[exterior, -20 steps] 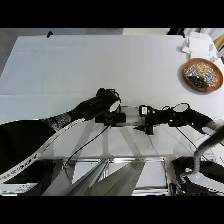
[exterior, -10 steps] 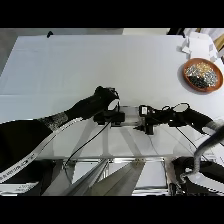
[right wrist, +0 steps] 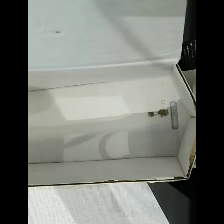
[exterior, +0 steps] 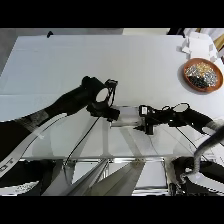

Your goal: Fold the box and place the chain.

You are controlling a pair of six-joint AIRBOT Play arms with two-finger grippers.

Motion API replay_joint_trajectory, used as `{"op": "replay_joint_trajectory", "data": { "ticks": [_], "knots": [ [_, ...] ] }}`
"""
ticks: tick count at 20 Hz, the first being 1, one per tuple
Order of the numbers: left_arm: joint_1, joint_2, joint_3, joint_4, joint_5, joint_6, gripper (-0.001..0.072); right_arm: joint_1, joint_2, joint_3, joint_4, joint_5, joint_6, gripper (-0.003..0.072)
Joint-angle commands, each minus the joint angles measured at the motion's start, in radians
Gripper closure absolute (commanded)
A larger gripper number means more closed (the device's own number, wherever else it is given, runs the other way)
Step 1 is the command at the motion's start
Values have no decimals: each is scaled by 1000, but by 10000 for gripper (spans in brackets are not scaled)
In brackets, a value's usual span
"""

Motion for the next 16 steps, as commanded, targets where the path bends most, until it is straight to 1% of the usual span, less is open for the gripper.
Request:
{"op": "replay_joint_trajectory", "data": {
  "ticks": [1,2,4,5,6,7,8,10,11,13,14,16],
  "knots": [
    [74,72,0,-35,-51,457,196,0,1,0,0,0,0,306],
    [109,86,0,-56,-66,510,196,0,1,0,0,0,0,306],
    [175,103,0,-88,-59,562,195,0,1,0,0,0,0,306],
    [201,108,0,-89,-59,615,183,0,1,0,0,0,0,306],
    [223,113,-3,-107,-60,706,76,0,1,0,0,0,0,306],
    [246,121,-18,-135,-63,835,14,0,1,0,0,0,0,306],
    [269,143,-55,-157,-43,990,13,0,1,0,0,0,0,306],
    [312,195,-166,-219,58,1242,13,0,1,0,0,0,0,306],
    [336,215,-228,-280,118,1342,13,0,1,0,0,0,0,306],
    [378,232,-345,-450,234,1555,13,0,1,0,0,0,0,306],
    [388,224,-389,-549,266,1661,13,0,1,0,0,0,0,306],
    [385,189,-437,-661,276,1872,12,0,1,0,0,0,0,306]
  ]
}}
